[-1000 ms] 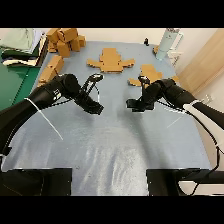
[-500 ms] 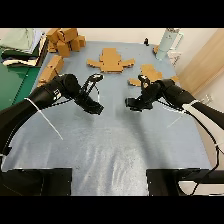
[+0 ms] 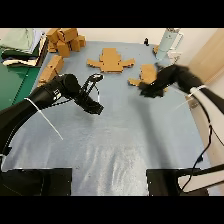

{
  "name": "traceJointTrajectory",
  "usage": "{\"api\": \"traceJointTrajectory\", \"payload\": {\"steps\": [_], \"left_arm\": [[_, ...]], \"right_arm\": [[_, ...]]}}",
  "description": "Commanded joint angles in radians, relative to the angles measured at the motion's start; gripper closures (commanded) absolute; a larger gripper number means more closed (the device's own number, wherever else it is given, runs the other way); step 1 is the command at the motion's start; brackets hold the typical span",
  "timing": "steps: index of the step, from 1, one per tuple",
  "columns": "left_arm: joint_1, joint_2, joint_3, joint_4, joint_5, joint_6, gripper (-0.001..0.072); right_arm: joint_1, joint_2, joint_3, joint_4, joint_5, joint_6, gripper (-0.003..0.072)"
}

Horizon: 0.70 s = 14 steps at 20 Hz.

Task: Fold the box.

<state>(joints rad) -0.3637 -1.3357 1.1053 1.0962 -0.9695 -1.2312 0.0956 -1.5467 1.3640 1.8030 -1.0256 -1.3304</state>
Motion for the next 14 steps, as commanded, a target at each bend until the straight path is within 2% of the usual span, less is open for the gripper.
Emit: {"api": "traceJointTrajectory", "payload": {"steps": [1,4,6,9,14], "left_arm": [[0.000,0.000,0.001,0.000,0.000,0.000,0.0695],[0.000,0.000,0.001,0.000,0.000,0.000,0.0695],[0.000,0.000,0.001,0.000,0.001,0.000,0.0695],[0.000,0.000,0.001,0.000,0.000,0.000,0.0695],[-0.001,0.000,0.001,0.000,0.000,0.000,0.0696]], "right_arm": [[-0.264,-0.122,0.208,0.007,0.005,-0.063,0.0259],[-0.440,-0.236,0.315,0.108,0.095,-0.138,0.0249],[-0.491,-0.306,0.375,0.134,0.142,-0.173,0.0250],[-0.508,-0.404,0.473,0.158,0.186,-0.195,0.0250],[-0.499,-0.518,0.575,0.193,0.171,-0.243,0.0251]]}}
